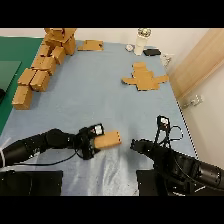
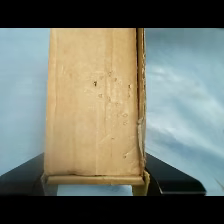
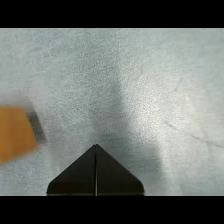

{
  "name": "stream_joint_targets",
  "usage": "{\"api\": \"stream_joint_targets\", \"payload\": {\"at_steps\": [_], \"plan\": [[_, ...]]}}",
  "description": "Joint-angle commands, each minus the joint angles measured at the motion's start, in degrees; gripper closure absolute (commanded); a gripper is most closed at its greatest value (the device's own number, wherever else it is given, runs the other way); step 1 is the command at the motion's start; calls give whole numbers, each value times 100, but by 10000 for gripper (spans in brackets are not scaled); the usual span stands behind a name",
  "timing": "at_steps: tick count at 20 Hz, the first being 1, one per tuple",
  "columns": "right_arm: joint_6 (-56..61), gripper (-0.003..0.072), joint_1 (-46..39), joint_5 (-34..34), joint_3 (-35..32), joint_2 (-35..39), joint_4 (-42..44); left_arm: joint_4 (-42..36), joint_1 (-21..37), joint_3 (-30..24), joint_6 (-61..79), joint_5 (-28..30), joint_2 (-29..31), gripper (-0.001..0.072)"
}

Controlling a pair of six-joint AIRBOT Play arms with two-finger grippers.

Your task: Fold the box.

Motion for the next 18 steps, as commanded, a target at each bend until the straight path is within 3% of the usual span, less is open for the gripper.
{"api": "stream_joint_targets", "payload": {"at_steps": [1,11,14,18], "plan": [[44,685,-4,-2,4,0,-160,4,750,63,-1259,494,459,230],[39,685,-4,39,4,2,-380,17,5318,57,-1432,472,356,230],[44,686,-4,184,4,2,-605,20,5895,57,-1432,389,306,230],[87,686,-4,254,109,2,-804,234,6050,57,-1429,422,-15,230]]}}
